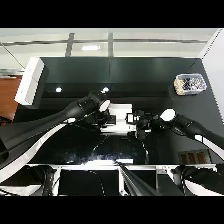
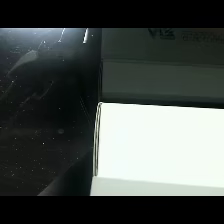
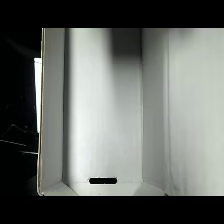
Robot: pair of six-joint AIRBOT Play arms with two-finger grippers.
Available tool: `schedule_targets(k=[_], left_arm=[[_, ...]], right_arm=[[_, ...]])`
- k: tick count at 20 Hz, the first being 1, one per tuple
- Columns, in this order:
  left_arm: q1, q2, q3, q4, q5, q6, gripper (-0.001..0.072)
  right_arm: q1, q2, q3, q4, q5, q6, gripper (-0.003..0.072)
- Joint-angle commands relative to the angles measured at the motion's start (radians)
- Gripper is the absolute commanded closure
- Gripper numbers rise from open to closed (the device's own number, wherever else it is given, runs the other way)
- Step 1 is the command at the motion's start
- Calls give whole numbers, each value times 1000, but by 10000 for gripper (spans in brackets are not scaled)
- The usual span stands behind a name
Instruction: Fold the box and place the chain.
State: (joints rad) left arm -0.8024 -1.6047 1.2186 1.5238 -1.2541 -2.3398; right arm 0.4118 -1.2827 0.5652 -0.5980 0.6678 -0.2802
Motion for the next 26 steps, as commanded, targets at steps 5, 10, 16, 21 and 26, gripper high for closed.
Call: schedule_targets(k=[5, 10, 16, 21, 26], left_arm=[[0, 1, 0, 5, 2, 0, 682], [0, 2, 0, 10, 20, 11, 681], [0, 2, 0, 9, 19, 37, 680], [0, 2, 0, 8, 14, 36, 680], [0, 2, 0, 8, 12, 37, 680]], right_arm=[[0, 7, 0, -2, -2, 28, 91], [0, 111, 2, -176, 30, 166, -13], [0, 140, 2, -224, 74, 183, 37], [2, 137, 2, -154, 69, 182, 290], [2, 133, 2, -126, 71, 187, 580]])
